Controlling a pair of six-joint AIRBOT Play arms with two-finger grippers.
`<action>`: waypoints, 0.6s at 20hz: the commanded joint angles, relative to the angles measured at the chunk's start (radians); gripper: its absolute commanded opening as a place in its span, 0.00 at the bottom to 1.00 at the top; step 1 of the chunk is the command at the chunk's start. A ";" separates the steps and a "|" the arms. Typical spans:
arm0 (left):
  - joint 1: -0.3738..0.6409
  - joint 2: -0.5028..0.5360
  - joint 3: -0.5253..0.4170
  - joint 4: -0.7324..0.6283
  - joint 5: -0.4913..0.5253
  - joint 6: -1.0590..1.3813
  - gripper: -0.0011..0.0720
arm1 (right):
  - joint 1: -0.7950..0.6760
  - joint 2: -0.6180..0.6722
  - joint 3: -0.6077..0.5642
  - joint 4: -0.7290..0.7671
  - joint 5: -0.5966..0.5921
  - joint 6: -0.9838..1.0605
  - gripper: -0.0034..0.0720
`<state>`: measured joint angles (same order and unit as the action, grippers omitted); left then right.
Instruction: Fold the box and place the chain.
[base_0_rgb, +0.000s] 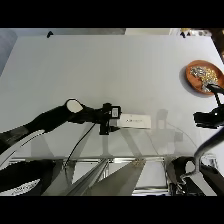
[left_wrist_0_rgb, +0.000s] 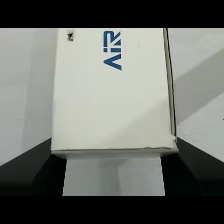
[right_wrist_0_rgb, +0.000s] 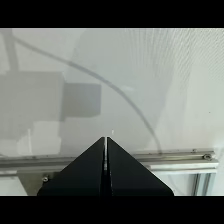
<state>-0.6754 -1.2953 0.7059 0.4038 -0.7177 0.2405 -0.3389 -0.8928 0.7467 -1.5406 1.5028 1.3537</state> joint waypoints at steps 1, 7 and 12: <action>0.059 0.156 0.001 0.106 0.045 -0.212 0.02 | -0.001 -0.001 0.001 0.001 0.000 0.000 0.07; 0.351 0.427 0.001 0.424 0.032 -0.646 0.02 | -0.001 -0.001 0.001 0.001 0.000 0.000 0.07; 0.690 0.535 -0.002 0.460 -0.026 -0.790 0.02 | -0.001 -0.001 0.001 0.001 0.000 0.000 0.07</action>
